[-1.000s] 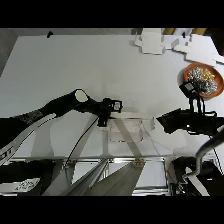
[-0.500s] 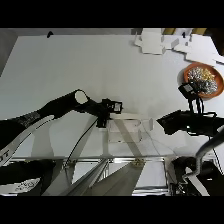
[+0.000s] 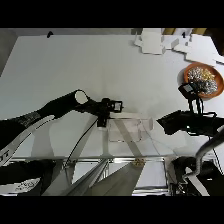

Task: Fold the box and place the chain.

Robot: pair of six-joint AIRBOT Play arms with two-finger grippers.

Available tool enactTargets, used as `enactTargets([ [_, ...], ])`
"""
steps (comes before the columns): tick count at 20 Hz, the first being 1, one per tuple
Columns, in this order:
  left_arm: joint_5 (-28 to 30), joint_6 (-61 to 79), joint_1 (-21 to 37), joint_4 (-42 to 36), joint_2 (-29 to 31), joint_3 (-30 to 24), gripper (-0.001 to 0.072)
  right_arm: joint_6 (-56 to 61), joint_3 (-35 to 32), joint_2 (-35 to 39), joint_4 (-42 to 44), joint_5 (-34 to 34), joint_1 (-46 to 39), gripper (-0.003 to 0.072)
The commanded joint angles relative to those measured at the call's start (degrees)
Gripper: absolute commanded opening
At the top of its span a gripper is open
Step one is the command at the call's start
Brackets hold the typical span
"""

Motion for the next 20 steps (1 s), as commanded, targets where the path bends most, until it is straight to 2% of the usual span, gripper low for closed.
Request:
enactTargets([
  [1, 0.02, -0.02, 0.0, 0.04, -0.02, 0.02, 0.001, 0.0, -0.02, 0.0, 0.0, 0.26, 0.04, 0.0339],
  [4, 0.02, -0.02, 0.0, 0.04, -0.02, 0.02, 0.001, -1.75, -0.02, 0.04, 0.57, 0.94, 0.04, 0.0335],
  [5, 0.07, -0.02, 0.0, 0.02, -0.02, 0.02, 0.001, -6.25, -0.02, 0.04, 3.15, 2.43, 0.07, 0.0244],
  [6, 0.07, -0.02, 0.0, 0.02, -0.02, 0.02, 0.001, -11.37, -0.02, 0.04, 6.6, 4.02, 0.04, 0.0092],
  [7, 0.07, -0.02, 0.0, 0.04, -0.02, 0.02, 0.001, -17.03, -0.02, 0.04, 10.73, 5.88, 0.04, 0.0016],
  [9, 0.07, -0.02, 0.0, 0.02, -0.02, 0.02, 0.001, -20.7, -0.02, 0.02, 14.69, 6.58, 0.17, 0.0015],
  [11, 0.07, -0.02, 0.0, 0.02, -0.02, 0.02, 0.001, -23.78, -0.42, 0.02, 14.4, 4.9, 2.25, 0.0015],
  [14, 0.07, -0.02, 0.0, 0.02, -0.02, 0.02, 0.001, -30.95, -3.28, -0.72, 14.32, -0.11, 10.99, 0.0015],
  [16, 0.07, -0.02, 0.0, 0.02, -0.02, 0.02, 0.001, -33.53, -4.9, -2.78, 8.74, -3.52, 18.99, 0.0015],
  [18, 0.07, -0.02, 0.0, 0.02, -0.02, 0.02, 0.001, -33.99, -5.42, -6.25, -1.81, -4.81, 25.77, 0.0015],
  [19, 0.07, -0.02, 0.0, 0.02, -0.02, 0.02, 0.001, -33.88, -5.42, -8.44, -5.35, -5.22, 28.06, 0.0052],
  [20, 0.07, -0.02, 0.0, 0.02, -0.02, 0.02, 0.001, -34.23, -5.7, -10.25, -5.7, -6.8, 29.07, 0.0261],
])
